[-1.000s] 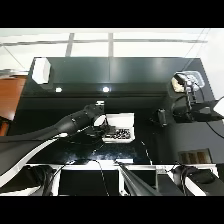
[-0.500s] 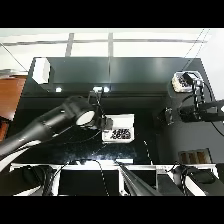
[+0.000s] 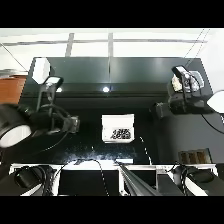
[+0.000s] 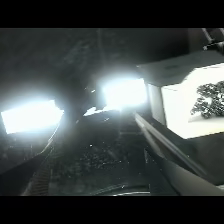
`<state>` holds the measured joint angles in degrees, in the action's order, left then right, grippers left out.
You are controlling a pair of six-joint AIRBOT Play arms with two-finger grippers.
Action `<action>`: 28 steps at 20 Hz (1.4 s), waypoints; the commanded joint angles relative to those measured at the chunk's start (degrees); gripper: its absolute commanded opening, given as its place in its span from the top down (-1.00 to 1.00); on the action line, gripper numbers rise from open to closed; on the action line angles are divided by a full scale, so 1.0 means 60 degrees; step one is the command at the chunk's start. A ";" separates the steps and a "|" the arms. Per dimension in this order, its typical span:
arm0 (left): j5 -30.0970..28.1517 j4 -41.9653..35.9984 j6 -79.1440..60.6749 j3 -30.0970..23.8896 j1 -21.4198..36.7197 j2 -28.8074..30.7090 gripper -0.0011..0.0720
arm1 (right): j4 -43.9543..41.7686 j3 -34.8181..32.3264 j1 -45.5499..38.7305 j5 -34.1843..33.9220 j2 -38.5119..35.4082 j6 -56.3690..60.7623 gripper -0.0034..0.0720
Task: Fold the box and place the chain.
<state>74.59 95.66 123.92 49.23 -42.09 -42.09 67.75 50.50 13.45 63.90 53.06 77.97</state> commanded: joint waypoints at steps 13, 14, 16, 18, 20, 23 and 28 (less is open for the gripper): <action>-0.0831 -0.3785 -0.3056 -0.2237 0.2823 0.1228 -0.80 | -0.0925 0.4743 0.2539 0.3479 0.5060 -0.4054 -0.95; -0.0831 -0.3807 -0.3126 -0.2237 0.3045 0.1228 -0.80 | -0.0980 0.4743 0.2539 0.3512 0.5060 -0.4280 -0.95; -0.0856 -0.3770 -0.3129 -0.2237 0.3253 0.1206 -0.80 | -0.1297 0.4743 0.2546 0.3694 0.5060 -0.4867 -0.95; -0.0852 -0.3781 -0.3126 -0.2237 0.3286 0.1118 -0.80 | -0.1541 0.4732 0.2546 0.3934 0.5060 -0.5424 -0.95; -0.0856 -0.3854 -0.3126 -0.2237 0.3282 0.0962 -0.80 | -0.1537 0.4710 0.2543 0.3894 0.5071 -0.5756 -0.95; -0.0874 -0.3858 -0.3126 -0.2237 0.3282 0.0703 -0.80 | -0.1504 0.4510 0.2546 0.4113 0.5067 -0.5901 -0.95; -0.0918 -0.3850 -0.3169 -0.2237 0.3282 0.0342 -0.80 | -0.1508 0.3840 0.2568 0.4178 0.4838 -0.5869 -0.95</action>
